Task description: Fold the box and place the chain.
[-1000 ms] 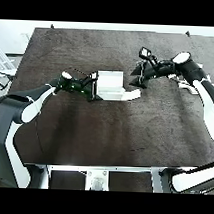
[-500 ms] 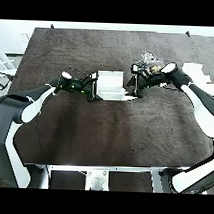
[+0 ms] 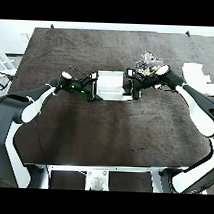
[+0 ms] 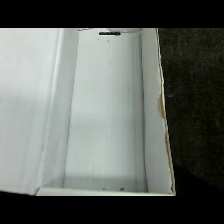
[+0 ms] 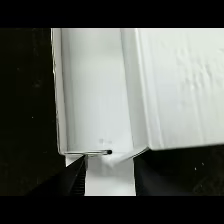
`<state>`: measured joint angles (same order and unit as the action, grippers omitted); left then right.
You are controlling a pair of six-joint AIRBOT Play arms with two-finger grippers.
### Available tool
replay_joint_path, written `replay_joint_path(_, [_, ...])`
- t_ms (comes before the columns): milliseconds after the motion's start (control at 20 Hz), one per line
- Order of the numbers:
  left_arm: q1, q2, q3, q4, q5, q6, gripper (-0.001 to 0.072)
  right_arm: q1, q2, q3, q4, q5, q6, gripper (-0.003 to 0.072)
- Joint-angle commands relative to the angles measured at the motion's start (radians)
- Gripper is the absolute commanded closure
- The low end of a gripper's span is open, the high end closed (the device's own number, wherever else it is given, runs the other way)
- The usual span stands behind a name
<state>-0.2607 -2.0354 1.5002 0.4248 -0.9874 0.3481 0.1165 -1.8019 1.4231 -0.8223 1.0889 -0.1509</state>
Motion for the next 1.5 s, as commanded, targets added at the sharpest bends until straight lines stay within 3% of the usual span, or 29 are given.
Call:
replay_joint_path(0, [0.000, 0.000, 0.000, 0.000, 0.000, 0.000, 0.0400, 0.034, -0.001, -0.001, 0.002, -0.004, -0.018, 0.0428])
replay_joint_path(400, [0.000, 0.000, 0.000, 0.000, 0.000, 0.000, 0.0399, 0.074, -0.004, -0.001, -0.002, -0.072, -0.018, 0.0429])
replay_joint_path(500, [0.000, 0.000, 0.000, 0.000, 0.000, 0.000, 0.0399, 0.067, -0.004, -0.001, -0.002, -0.076, -0.018, 0.0375])
replay_joint_path(550, [0.000, 0.000, 0.000, 0.000, 0.000, 0.000, 0.0399, 0.063, -0.004, -0.001, -0.001, -0.076, -0.018, 0.0291])
replay_joint_path(600, [0.000, 0.000, 0.000, 0.000, 0.000, 0.000, 0.0399, 0.062, -0.004, -0.001, -0.002, -0.076, -0.018, 0.0119])
replay_joint_path(650, [0.000, 0.000, 0.000, 0.000, 0.000, 0.000, 0.0400, 0.061, -0.004, -0.001, -0.002, -0.075, -0.018, 0.0083])
replay_joint_path(850, [0.000, 0.000, 0.000, 0.000, 0.000, 0.000, 0.0400, 0.061, -0.004, -0.001, -0.013, -0.064, -0.006, 0.0090])
replay_joint_path(900, [0.000, 0.000, 0.000, 0.000, 0.000, 0.000, 0.0399, 0.061, -0.002, -0.001, -0.036, -0.064, 0.003, 0.0197])
replay_joint_path(950, [0.000, 0.000, 0.000, 0.000, 0.000, 0.000, 0.0399, 0.061, 0.005, -0.001, -0.081, -0.061, 0.049, 0.0484])
replay_joint_path(1000, [0.000, 0.000, 0.000, 0.000, 0.000, 0.000, 0.0400, 0.061, 0.012, -0.001, -0.134, -0.047, 0.097, 0.0677])
replay_joint_path(1200, [0.000, 0.000, 0.000, 0.000, 0.000, 0.000, 0.0400, 0.060, 0.090, -0.001, -0.290, 0.013, 0.340, 0.0676])
replay_joint_path(1450, [0.000, 0.000, 0.000, 0.000, 0.000, 0.000, 0.0399, -0.017, 0.239, -0.001, -0.293, 0.014, 0.616, 0.0675])
